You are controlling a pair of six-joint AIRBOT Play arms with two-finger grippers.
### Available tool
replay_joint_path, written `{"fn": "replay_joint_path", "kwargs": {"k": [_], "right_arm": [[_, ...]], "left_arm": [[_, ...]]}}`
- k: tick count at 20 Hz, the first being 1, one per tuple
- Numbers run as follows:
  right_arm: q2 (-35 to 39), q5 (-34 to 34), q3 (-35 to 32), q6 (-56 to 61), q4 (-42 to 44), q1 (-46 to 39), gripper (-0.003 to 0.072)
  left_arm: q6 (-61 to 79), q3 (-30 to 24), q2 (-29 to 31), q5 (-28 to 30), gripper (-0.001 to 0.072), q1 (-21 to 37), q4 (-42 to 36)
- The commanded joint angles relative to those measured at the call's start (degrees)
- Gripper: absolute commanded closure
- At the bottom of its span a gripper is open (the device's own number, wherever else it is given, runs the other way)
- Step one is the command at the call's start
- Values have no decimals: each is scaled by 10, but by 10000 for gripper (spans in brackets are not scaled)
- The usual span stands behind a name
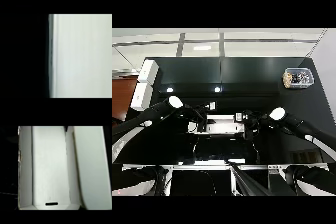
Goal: Fold the box and place the chain.
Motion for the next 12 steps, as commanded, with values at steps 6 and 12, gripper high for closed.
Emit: {"fn": "replay_joint_path", "kwargs": {"k": [6,12], "right_arm": [[-21,-5,1,-2,2,0,-26],[-21,-7,1,3,-3,1,-26]], "left_arm": [[-1,2,-3,-2,683,0,-1],[-1,2,-3,-1,683,0,-1]]}}
